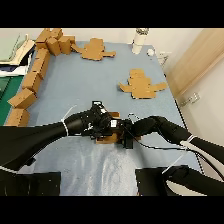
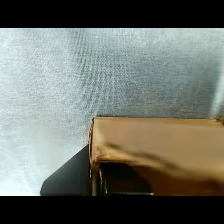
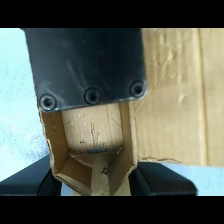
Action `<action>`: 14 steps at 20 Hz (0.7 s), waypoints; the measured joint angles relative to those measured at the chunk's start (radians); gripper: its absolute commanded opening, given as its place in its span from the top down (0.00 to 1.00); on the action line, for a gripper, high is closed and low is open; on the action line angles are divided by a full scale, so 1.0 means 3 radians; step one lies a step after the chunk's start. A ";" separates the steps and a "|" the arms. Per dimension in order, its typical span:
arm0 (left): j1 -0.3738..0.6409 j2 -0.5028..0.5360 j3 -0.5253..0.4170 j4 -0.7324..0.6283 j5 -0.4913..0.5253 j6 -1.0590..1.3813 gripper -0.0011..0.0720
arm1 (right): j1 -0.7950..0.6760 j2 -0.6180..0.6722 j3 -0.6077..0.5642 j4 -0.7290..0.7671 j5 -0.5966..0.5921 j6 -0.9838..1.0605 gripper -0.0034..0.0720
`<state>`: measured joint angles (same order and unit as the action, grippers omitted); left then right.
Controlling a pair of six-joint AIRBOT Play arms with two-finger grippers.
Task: Fold the box.
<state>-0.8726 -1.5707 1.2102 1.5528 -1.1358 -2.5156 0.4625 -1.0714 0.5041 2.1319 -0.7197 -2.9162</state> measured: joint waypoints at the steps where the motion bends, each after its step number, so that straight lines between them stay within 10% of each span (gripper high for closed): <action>1: -0.0003 -0.0001 0.0000 0.0001 0.0004 0.0006 0.97 | -0.0001 0.0000 0.0000 0.0001 0.0000 0.0000 0.25; 11: -0.0020 -0.0003 0.0000 -0.0004 0.0041 0.0066 0.96 | -0.0001 0.0000 0.0000 0.0006 0.0000 -0.0001 0.25; 13: -0.0020 -0.0005 0.0000 -0.0031 0.0070 0.0071 0.40 | -0.0001 0.0000 0.0000 0.0010 0.0001 -0.0001 0.25; 14: -0.0022 -0.0006 0.0000 -0.0071 0.0088 0.0080 0.43 | 0.0000 0.0000 0.0000 0.0020 0.0006 -0.0003 0.25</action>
<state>-0.8791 -1.5726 1.2102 1.5314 -1.1095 -2.4916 0.4625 -1.0714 0.5041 2.1380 -0.7177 -2.9170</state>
